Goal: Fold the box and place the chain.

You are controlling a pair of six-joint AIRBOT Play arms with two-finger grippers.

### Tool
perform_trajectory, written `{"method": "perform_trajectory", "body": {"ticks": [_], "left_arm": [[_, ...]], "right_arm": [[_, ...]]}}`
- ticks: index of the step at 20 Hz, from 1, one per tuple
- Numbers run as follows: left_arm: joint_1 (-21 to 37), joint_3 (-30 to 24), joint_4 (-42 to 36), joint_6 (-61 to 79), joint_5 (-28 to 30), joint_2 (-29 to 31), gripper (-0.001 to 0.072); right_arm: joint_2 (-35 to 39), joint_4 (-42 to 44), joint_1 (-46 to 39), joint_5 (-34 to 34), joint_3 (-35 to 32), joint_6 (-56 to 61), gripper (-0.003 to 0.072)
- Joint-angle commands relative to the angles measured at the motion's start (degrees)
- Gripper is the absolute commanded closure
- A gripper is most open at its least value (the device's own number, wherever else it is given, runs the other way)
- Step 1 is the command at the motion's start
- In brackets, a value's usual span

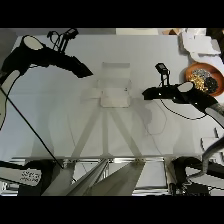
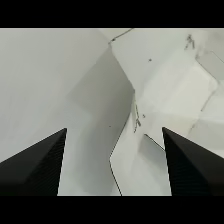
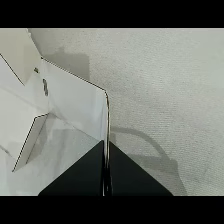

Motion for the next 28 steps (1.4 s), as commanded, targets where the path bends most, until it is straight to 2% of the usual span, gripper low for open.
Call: {"method": "perform_trajectory", "body": {"ticks": [1, 7, 12, 28], "left_arm": [[-0.72, 4.04, -3.21, 3.89, -3.78, -4.66, 0.005], [-4.17, 5.42, -3.69, 8.76, -0.96, -8.17, 0.005], [-5.88, 5.42, -4.13, 10.25, 4.74, -9.38, 0.005], [-8.57, 5.42, -6.82, 13.53, 4.66, -14.23, 0.008]], "right_arm": [[-0.02, 0.04, 0.04, 0.0, -0.02, 0.02, 0.0675], [-0.02, 0.02, 0.04, 0.0, -0.02, 0.02, 0.0675], [-0.02, 0.02, 0.07, -0.02, -0.02, 0.02, 0.0675], [-0.02, 0.02, 0.04, -0.02, -0.02, 0.02, 0.0675]]}}
